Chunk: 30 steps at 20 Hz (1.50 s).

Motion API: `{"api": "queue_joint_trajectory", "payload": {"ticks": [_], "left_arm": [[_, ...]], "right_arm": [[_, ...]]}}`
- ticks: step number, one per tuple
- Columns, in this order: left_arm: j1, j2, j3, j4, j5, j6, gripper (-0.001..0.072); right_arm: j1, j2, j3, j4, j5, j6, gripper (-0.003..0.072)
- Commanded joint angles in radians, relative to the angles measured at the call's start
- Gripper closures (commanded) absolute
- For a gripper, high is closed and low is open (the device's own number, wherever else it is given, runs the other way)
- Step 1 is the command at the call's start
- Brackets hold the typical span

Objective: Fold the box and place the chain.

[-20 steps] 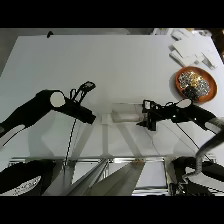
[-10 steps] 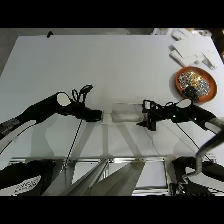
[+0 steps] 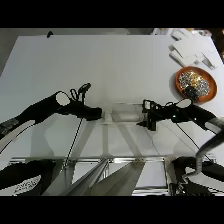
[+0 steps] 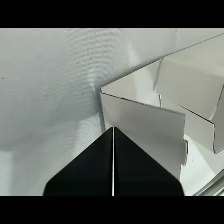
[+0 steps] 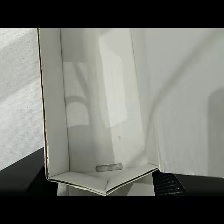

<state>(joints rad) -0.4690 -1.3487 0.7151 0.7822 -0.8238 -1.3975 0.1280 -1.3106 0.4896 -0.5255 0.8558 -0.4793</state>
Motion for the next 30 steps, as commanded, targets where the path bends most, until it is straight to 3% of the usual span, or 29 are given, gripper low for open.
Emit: {"api": "queue_joint_trajectory", "payload": {"ticks": [1,12,18,19,21,27,30], "left_arm": [[0.003,0.017,0.0,0.056,-0.003,-0.051,0.0707],[-0.043,-0.029,0.0,0.072,0.029,-0.095,0.0706],[-0.072,0.028,0.0,0.025,0.047,-0.093,0.0698],[-0.076,0.04,0.0,0.013,0.058,-0.087,0.067],[-0.095,0.064,0.0,0.007,0.082,-0.08,0.0515],[-0.147,0.087,0.008,-0.035,0.117,-0.085,0.0496],[-0.163,0.086,0.022,-0.045,0.151,-0.096,0.0406]], "right_arm": [[0.0,0.001,0.001,0.0,0.0,0.0,0.0388],[0.0,0.001,0.001,0.0,0.0,0.0,0.0388],[0.0,0.001,0.001,0.0,0.0,0.0,0.0388],[0.0,0.001,0.001,0.0,0.0,0.0,0.0388],[0.0,0.001,0.001,0.0,0.0,0.0,0.0388],[0.0,0.001,0.001,0.0,0.0,0.0,0.0388],[0.0,0.001,0.001,0.0,0.0,0.0,0.0388]]}}
